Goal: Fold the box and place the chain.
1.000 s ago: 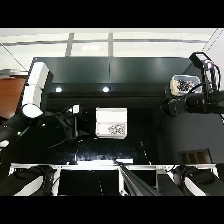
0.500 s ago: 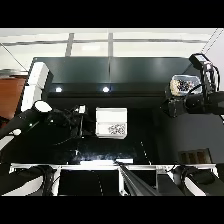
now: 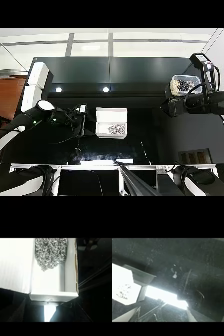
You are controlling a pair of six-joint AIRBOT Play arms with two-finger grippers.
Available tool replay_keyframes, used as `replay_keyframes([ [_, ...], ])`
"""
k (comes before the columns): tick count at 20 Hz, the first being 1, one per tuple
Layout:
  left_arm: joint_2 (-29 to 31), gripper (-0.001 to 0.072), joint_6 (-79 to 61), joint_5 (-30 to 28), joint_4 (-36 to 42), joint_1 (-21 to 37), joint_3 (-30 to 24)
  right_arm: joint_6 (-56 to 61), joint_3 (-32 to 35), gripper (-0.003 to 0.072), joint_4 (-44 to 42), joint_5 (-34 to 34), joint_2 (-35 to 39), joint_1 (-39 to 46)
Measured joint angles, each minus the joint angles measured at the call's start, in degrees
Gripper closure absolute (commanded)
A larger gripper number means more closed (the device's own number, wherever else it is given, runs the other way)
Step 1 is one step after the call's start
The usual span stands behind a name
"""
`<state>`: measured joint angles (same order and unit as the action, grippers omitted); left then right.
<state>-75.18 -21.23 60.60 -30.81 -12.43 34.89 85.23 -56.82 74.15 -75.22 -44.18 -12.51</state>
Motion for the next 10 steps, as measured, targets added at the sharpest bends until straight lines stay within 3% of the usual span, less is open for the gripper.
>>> replay_keyframes([
  [10,-0.15,0.0009,-0.42,0.42,-0.5,-0.72,0.02,0.02,0.0,-0.002,0.04,0.02,0.0,0.0],
])
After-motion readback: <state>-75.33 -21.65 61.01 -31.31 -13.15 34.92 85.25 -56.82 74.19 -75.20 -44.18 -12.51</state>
